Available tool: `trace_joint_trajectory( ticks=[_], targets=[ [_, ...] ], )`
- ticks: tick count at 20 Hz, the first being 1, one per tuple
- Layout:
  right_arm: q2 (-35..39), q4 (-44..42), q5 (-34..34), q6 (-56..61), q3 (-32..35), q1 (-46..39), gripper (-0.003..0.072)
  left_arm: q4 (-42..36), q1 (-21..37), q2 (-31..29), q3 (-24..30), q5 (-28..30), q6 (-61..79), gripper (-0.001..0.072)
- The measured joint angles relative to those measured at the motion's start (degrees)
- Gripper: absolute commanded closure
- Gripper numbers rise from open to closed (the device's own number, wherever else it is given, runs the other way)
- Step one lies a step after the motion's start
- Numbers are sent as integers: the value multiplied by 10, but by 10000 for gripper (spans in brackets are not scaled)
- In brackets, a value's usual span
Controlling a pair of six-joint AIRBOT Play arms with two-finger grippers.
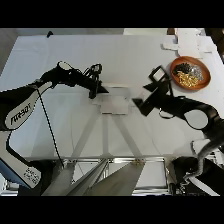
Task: Fold the box and place the chain.
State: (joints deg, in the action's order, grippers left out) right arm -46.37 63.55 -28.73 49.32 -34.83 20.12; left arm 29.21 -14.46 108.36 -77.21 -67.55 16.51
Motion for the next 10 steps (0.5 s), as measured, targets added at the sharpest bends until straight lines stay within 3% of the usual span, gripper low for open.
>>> trace_joint_trajectory(
  ticks=[5,10],
  targets=[
    [7,25,-60,-89,0,109,-33,0,0,0,0,0,0,698],
    [9,30,-64,-114,6,130,-33,0,0,0,0,0,0,698]
  ],
)
